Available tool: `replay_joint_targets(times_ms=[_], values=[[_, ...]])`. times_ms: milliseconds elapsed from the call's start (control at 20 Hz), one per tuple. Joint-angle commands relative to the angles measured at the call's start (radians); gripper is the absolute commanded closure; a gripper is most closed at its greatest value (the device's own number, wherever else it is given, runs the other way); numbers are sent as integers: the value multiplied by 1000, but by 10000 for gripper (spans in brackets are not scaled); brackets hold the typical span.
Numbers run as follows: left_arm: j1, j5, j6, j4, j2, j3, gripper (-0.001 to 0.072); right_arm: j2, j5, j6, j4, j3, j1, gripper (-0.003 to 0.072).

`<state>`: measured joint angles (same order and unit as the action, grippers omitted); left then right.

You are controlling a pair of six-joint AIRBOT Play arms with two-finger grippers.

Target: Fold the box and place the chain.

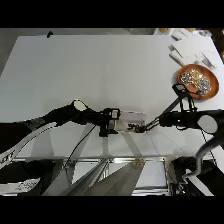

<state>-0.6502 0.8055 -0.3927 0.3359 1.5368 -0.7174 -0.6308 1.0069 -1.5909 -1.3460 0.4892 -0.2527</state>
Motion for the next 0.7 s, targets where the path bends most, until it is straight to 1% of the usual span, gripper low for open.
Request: replay_joint_targets(times_ms=[0,100,200,400,500,650], values=[[0,-1,0,0,-1,0,439,145,21,97,279,1,0,674],[0,-1,0,0,-1,0,439,173,24,171,447,1,0,675],[0,-1,0,0,-1,0,439,173,21,238,574,1,0,675],[0,-1,0,0,-1,0,439,172,18,350,743,1,0,675],[0,-1,0,0,-1,0,439,172,1,400,786,1,-23,674],[0,-1,0,0,-1,0,439,153,-84,421,752,1,-124,674]])
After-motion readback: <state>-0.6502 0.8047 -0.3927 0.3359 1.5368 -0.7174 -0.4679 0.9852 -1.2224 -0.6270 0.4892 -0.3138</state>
